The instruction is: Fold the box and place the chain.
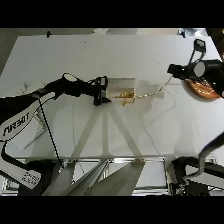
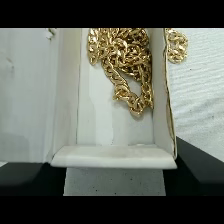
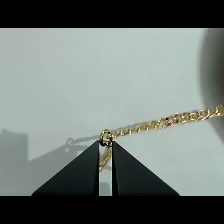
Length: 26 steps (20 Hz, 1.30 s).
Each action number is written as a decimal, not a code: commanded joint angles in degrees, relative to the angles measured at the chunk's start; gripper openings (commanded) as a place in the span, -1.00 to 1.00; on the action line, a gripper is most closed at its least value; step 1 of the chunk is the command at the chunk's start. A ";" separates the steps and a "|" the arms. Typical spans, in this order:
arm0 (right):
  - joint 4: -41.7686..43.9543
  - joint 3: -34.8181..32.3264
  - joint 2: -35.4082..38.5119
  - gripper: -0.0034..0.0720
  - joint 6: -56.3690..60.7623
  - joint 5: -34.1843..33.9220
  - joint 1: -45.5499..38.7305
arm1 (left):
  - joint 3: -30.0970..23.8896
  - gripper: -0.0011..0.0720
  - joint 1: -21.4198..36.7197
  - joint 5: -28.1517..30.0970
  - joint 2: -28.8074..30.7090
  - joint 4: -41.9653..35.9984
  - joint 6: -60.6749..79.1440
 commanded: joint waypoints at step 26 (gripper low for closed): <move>46.10 2.56 -6.49 -0.39 -53.70 14.12 19.45 | -0.02 -0.08 0.04 0.00 0.04 0.02 -0.02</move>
